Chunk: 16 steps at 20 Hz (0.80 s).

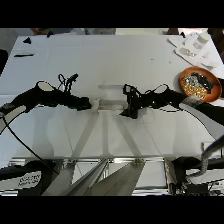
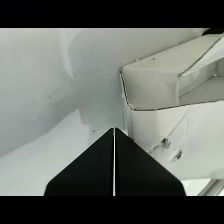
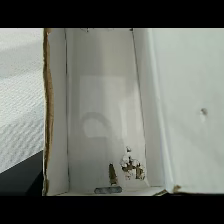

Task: Fold the box and place the chain.

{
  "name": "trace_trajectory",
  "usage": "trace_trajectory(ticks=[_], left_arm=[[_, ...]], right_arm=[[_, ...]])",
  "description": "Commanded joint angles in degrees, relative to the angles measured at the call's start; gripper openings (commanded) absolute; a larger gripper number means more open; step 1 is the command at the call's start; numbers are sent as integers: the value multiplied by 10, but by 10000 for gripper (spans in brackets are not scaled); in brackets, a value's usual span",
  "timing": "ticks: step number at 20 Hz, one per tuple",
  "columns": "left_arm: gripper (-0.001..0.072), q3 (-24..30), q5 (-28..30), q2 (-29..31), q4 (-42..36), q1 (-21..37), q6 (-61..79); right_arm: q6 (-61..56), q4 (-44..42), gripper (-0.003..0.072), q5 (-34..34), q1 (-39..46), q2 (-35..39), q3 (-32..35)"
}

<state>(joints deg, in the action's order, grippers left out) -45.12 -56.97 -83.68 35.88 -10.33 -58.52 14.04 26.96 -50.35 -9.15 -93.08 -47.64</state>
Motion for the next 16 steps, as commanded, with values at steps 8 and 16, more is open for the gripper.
trace_trajectory(ticks=[8, 16], left_arm=[[98, 0, -52, 9, -146, 22, 84], [215, 0, -52, 9, -145, 13, 116]], right_arm=[[0, 0, 397, 0, 0, 0, 0], [0, 0, 397, 0, 0, 0, 0]])
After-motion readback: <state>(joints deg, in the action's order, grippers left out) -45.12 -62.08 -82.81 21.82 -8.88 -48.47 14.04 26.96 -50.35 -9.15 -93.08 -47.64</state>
